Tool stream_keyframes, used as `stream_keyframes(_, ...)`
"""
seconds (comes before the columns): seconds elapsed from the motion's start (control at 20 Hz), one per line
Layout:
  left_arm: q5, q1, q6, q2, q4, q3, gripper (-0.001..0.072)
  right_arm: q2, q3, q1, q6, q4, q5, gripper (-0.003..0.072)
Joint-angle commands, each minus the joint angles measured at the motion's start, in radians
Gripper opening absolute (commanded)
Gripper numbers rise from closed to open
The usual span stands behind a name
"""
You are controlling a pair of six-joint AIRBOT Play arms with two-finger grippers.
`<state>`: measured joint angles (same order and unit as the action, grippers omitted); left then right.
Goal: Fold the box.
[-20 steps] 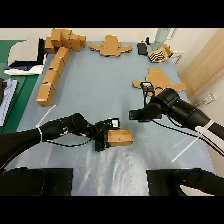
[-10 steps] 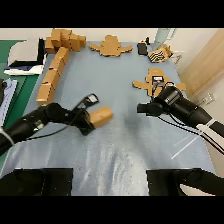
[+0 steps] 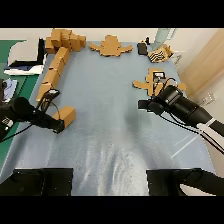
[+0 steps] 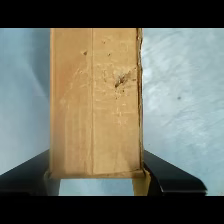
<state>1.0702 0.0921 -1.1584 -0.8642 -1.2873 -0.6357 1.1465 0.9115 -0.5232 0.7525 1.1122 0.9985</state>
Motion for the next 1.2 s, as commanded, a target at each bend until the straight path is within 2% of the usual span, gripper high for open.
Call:
stream_keyframes(0.0,0.079,0.084,-0.119,0.010,-0.048,-0.001,0.0499,0.017,-0.001,0.000,0.010,-0.021,-0.026,0.0004)
stream_keyframes(0.25,0.072,0.121,-0.178,0.010,-0.176,-0.001,0.0499,0.074,-0.001,0.000,0.019,-0.012,-0.026,0.0003)
stream_keyframes(0.55,-0.087,0.204,-0.219,0.010,-0.205,-0.001,0.0500,0.084,-0.001,0.000,0.019,0.003,-0.026,0.0003)
stream_keyframes(0.75,-0.156,0.253,-0.218,-0.002,-0.202,0.003,0.0500,0.084,-0.001,0.000,0.019,0.007,-0.026,0.0003)
stream_keyframes(1.0,-0.245,0.273,-0.196,-0.114,-0.195,0.006,0.0500,0.084,-0.001,0.000,0.019,0.019,-0.026,0.0003)
stream_keyframes(1.15,-0.297,0.273,-0.146,-0.198,-0.124,0.006,0.0500,0.084,-0.001,0.000,0.019,0.024,-0.026,0.0003)
